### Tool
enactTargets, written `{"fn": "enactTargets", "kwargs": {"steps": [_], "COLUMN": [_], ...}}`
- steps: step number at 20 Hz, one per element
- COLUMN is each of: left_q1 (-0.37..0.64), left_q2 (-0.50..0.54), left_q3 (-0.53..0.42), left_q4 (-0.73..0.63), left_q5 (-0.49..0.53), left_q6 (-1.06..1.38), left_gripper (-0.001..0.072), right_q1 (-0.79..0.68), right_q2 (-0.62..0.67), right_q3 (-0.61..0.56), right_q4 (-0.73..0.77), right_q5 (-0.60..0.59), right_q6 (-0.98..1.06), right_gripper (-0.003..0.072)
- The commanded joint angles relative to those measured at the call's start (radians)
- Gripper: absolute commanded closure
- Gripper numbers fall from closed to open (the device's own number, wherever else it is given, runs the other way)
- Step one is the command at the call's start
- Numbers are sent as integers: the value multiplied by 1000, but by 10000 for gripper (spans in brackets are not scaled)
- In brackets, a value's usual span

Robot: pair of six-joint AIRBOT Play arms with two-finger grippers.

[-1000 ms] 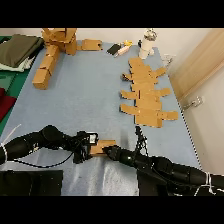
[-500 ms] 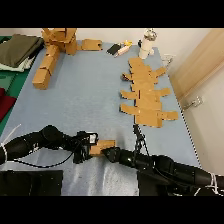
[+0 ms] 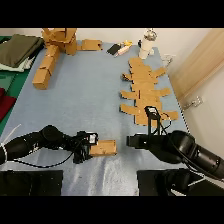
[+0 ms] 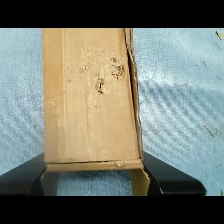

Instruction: Fold the box.

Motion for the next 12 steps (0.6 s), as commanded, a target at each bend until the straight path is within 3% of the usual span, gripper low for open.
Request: {"fn": "enactTargets", "kwargs": {"steps": [1,5,12], "left_q1": [-1,-2,-2], "left_q2": [0,0,0], "left_q3": [0,0,1], "left_q4": [0,0,0], "left_q5": [-6,-7,-34], "left_q6": [0,2,0], "left_gripper": [150,150,150], "right_q1": [-129,-131,-131], "right_q2": [-100,-208,-274], "right_q3": [63,63,63], "right_q4": [44,77,115], "right_q5": [-112,32,108], "right_q6": [-127,-127,-127], "right_gripper": [681,681,681]}}
